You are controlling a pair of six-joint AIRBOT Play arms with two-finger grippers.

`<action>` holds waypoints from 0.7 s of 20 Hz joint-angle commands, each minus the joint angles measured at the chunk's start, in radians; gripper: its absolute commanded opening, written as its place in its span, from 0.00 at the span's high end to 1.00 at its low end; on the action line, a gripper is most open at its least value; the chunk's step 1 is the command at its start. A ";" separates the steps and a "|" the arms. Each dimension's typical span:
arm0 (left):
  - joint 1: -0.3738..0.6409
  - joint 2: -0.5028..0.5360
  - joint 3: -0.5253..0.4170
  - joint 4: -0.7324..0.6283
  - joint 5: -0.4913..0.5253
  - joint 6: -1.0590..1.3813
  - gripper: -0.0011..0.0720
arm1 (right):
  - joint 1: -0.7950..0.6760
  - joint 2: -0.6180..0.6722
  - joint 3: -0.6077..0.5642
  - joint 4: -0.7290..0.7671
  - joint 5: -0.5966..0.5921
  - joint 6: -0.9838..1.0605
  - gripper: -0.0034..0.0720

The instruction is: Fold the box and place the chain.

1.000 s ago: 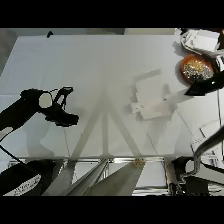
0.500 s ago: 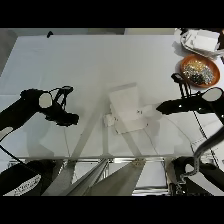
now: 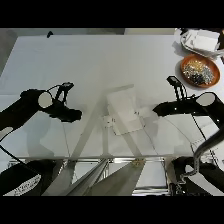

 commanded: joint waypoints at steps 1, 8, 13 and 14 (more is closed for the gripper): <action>0.000 -0.001 0.000 -0.042 0.103 0.064 0.95 | 0.003 0.000 -0.002 0.001 -0.006 0.003 0.94; 0.034 -0.068 0.025 -0.785 0.254 0.901 0.45 | 0.003 0.000 -0.002 0.000 -0.005 0.003 0.94; 0.122 -0.368 0.228 -0.847 -0.077 1.021 0.15 | 0.003 0.000 -0.002 0.000 -0.002 0.002 0.94; 0.126 -0.415 0.255 -0.867 -0.081 1.031 0.12 | 0.003 0.000 -0.002 0.000 -0.002 0.002 0.94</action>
